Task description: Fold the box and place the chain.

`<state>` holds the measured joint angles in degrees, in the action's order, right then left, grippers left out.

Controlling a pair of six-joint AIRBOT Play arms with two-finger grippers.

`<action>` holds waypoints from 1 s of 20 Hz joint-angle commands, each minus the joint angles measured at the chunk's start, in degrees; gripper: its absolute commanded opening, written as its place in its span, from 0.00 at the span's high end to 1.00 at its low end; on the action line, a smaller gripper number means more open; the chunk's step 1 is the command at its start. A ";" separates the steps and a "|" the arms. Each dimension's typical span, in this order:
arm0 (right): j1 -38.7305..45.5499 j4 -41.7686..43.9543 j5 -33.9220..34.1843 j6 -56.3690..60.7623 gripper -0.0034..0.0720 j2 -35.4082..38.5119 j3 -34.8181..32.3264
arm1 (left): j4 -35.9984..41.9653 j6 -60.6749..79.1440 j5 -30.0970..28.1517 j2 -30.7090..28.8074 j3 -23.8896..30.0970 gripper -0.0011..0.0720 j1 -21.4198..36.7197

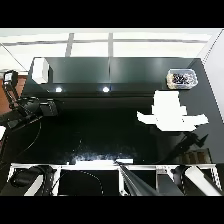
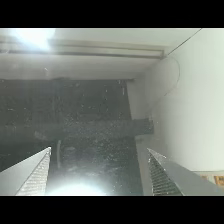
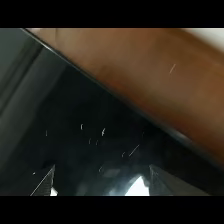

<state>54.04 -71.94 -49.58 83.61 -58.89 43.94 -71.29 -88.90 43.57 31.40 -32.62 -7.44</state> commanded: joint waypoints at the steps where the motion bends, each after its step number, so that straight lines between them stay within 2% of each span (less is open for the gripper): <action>1: 10.03 30.82 -18.45 -26.88 0.02 -14.62 5.92 | -0.02 0.00 -0.02 0.11 -0.02 0.03 -0.02; 3: 9.29 30.69 -29.44 -27.23 0.02 -23.17 9.99 | -0.04 0.00 -0.07 0.11 -0.02 0.03 -0.02; 5: 7.85 29.14 -36.57 -27.23 0.02 -29.31 12.92 | -0.04 0.00 -0.04 0.11 -0.02 0.03 -0.02; 8: 4.70 25.66 -36.76 -27.23 0.02 -33.73 15.72 | 0.07 -0.02 0.00 0.48 -0.02 0.04 -0.04; 13: -2.95 25.03 -35.23 -30.58 0.02 -36.52 17.40 | 0.39 -0.02 0.07 0.68 -0.02 0.04 -0.04; 14: -4.22 23.85 -34.97 -31.17 0.22 -36.54 17.59 | 0.42 -0.02 0.15 0.81 -0.02 0.04 -0.04; 15: -5.31 22.03 -34.93 -31.10 0.60 -36.54 18.01 | 0.44 -0.02 0.26 0.94 -0.02 0.04 -0.04; 16: -6.14 21.09 -36.33 -31.15 0.77 -36.54 18.47 | 0.42 -0.02 0.22 1.18 -0.02 0.04 -0.04; 18: -6.97 20.65 -41.31 -32.50 0.80 -36.52 19.45 | 0.44 -0.02 0.20 1.95 -0.02 0.04 -0.04; 19: -7.08 20.92 -43.25 -32.83 0.90 -36.33 19.54 | 0.46 -0.02 0.22 2.36 -0.02 0.04 -0.04; 20: -7.28 20.96 -43.91 -32.59 0.90 -35.91 19.54 | 0.94 -0.02 0.22 2.80 -0.02 0.04 -0.04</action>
<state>48.12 -50.04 -88.97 52.14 -95.02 62.78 -70.85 -88.92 43.83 33.30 -32.62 -7.44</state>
